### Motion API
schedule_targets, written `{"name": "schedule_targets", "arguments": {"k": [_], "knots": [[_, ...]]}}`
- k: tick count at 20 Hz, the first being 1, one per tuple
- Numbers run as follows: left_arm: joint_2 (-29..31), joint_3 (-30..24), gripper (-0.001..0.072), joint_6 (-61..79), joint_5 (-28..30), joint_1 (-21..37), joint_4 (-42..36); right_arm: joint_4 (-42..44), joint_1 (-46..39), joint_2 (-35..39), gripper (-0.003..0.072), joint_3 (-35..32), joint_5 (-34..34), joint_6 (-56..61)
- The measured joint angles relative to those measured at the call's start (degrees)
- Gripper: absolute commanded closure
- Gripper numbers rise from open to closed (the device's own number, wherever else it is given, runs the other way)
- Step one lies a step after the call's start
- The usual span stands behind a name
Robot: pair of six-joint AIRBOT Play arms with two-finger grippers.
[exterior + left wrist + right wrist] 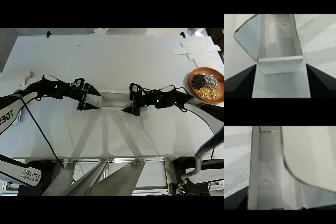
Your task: Fold the box and place the chain.
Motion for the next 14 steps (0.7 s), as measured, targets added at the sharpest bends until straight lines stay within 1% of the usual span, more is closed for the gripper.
{"name": "schedule_targets", "arguments": {"k": [6, 14], "knots": [[-0.76, 1.42, 0.0011, -2.38, -0.63, -2.84, 0.85, -0.09, 0.00, 0.00, 0.0165, -0.02, 0.15, -0.13], [-0.42, 1.64, 0.0012, -8.87, 6.32, -5.75, 1.25, 0.04, 0.00, 0.00, 0.0165, 0.00, -0.11, 0.07]]}}
